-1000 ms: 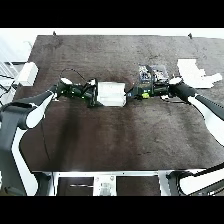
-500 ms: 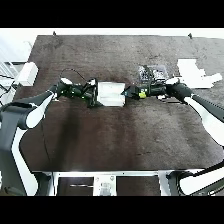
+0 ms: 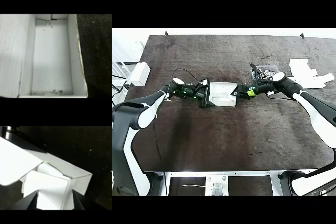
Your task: Fold the box and place the chain.
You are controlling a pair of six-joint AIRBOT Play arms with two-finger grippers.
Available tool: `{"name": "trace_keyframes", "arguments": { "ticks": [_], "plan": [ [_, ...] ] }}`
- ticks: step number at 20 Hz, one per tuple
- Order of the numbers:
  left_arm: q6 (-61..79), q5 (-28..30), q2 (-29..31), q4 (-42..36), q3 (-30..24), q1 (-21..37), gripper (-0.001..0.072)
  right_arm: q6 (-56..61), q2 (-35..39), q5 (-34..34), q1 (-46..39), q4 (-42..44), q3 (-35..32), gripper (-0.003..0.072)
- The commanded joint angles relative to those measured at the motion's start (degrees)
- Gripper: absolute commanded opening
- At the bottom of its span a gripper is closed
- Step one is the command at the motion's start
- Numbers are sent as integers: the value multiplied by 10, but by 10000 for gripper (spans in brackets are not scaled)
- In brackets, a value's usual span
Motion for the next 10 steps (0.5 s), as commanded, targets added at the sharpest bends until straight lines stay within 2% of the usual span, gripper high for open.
{"name": "trace_keyframes", "arguments": {
  "ticks": [1, 5, 10],
  "plan": [
    [0, 0, 0, 0, 0, 0, 543, 88, 0, -3, 23, -116, 29, 506],
    [0, 0, 0, 0, 0, 0, 542, 150, -1, -3, 45, -194, 46, 506],
    [0, -1, 0, 0, 0, 0, 542, 179, -18, -2, 60, -203, 65, 505]
  ]
}}
